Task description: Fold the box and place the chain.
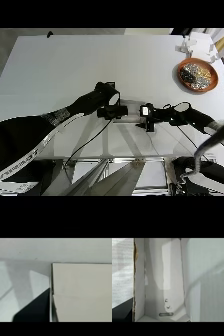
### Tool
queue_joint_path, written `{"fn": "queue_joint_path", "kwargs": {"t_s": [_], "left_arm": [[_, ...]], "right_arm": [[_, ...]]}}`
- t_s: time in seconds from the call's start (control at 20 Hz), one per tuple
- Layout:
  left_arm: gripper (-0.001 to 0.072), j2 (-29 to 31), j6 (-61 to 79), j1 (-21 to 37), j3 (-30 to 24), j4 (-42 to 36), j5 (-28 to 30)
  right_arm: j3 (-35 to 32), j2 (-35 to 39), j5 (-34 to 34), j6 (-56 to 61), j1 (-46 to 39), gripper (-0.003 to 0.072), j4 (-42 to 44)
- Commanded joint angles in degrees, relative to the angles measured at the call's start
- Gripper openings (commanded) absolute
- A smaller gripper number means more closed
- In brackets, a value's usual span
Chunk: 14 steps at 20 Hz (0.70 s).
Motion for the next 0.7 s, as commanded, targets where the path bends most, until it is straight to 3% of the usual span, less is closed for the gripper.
{"fn": "queue_joint_path", "kwargs": {"t_s": [0.0,0.05,0.25,0.4,0.5,0.65], "left_arm": [[0.0035,-1.1,-0.2,-1.2,0.0,0.8,0.5],[0.0004,-1.4,-0.3,-1.4,0.0,0.8,0.7],[0.0005,-1.6,-0.2,-2.0,0.0,0.8,0.7],[0.0096,-1.6,-0.2,-2.1,0.0,0.8,0.7],[0.0094,-1.6,-0.2,-2.1,0.0,0.8,0.7],[0.0004,-1.6,-0.2,-2.1,0.0,0.8,0.6]], "right_arm": [[0.0,0.0,0.0,0.0,0.0,0.0402,0.0],[0.0,0.0,0.0,0.0,0.0,0.0402,0.0],[0.0,0.0,0.0,0.0,0.0,0.0402,0.0],[0.0,0.0,0.0,0.0,0.0,0.0402,0.0],[0.0,0.0,0.0,0.0,0.0,0.0402,0.0],[0.0,0.0,0.0,0.0,0.0,0.0402,0.0]]}}
